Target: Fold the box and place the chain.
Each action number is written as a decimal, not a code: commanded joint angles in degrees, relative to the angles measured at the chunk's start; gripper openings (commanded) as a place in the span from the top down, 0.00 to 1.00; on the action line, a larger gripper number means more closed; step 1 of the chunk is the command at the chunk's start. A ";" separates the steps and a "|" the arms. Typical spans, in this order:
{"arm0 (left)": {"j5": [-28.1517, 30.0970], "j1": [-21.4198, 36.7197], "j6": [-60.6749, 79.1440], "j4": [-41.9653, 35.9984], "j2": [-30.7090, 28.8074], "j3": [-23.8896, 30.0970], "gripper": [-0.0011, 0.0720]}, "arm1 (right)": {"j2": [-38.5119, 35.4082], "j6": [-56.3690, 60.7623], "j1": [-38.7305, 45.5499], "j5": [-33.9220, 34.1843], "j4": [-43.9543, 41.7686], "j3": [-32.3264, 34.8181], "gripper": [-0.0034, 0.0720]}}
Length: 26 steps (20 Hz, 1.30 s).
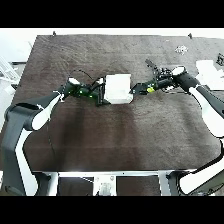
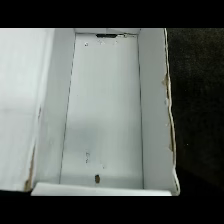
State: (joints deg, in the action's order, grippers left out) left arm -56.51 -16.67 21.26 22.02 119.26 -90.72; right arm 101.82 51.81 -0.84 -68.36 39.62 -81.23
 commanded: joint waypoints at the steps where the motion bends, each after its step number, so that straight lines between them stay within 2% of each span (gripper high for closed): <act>1: 0.00 0.02 0.02 0.02 0.00 -0.02 0.12 | 0.04 0.09 -0.92 -0.02 0.02 -0.07 0.32; 2: -0.02 0.02 0.02 0.02 0.00 -0.02 0.12 | 0.04 0.04 -1.49 0.15 0.24 -0.09 0.27; 3: 0.00 0.02 0.02 0.02 0.00 -0.02 0.12 | 0.04 0.55 -2.12 0.98 1.31 -0.42 0.27; 8: -0.04 0.02 0.02 0.02 0.00 -0.02 0.12 | 0.02 6.38 -4.42 2.34 9.60 -3.08 0.27; 12: -0.07 0.02 0.02 0.00 0.00 0.00 0.12 | 0.04 9.40 -5.95 2.43 12.48 -5.42 0.27; 16: -0.09 0.02 0.00 0.00 0.00 0.00 0.12 | 0.04 15.34 -8.28 2.82 19.47 -6.38 0.27; 26: -0.09 0.02 0.00 0.00 0.00 0.00 0.12 | 0.04 26.73 -13.18 4.92 30.67 -8.63 0.27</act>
State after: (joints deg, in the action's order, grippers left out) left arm -56.60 -16.67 21.26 22.02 119.26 -90.72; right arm 101.82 74.17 -12.47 -64.66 65.63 -89.01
